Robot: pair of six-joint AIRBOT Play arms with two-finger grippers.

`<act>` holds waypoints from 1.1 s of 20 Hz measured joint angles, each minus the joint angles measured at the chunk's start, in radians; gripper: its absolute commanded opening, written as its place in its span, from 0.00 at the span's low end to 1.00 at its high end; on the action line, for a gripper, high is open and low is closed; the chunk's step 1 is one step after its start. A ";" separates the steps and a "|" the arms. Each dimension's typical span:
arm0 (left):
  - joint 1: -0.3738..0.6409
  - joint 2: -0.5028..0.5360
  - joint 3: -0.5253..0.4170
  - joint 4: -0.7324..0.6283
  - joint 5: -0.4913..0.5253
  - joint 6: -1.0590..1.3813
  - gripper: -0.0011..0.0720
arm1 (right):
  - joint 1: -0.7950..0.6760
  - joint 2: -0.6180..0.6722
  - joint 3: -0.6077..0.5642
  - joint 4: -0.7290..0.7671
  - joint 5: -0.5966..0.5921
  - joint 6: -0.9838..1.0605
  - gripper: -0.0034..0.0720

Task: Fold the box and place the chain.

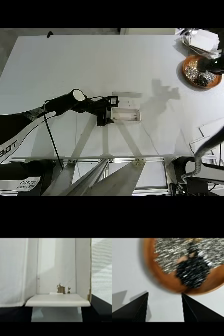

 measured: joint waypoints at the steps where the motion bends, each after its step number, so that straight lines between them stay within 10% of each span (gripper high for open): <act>1: 0.000 0.000 0.000 0.000 0.000 0.000 0.36 | -0.032 -0.062 0.047 0.000 0.005 -0.006 0.61; 10: 0.000 0.000 0.000 0.000 -0.001 0.000 0.36 | -0.122 -0.335 0.178 0.007 0.019 -0.021 0.56; 12: 0.000 0.000 0.000 0.000 -0.001 0.000 0.36 | -0.124 -0.356 0.183 0.005 0.022 -0.015 0.44; 14: 0.000 0.000 0.000 0.000 -0.001 0.000 0.36 | -0.126 -0.370 0.186 0.004 0.029 -0.008 0.05; 22: 0.000 0.000 0.000 0.000 -0.001 0.000 0.36 | -0.125 -0.312 0.185 0.012 0.113 -0.031 0.05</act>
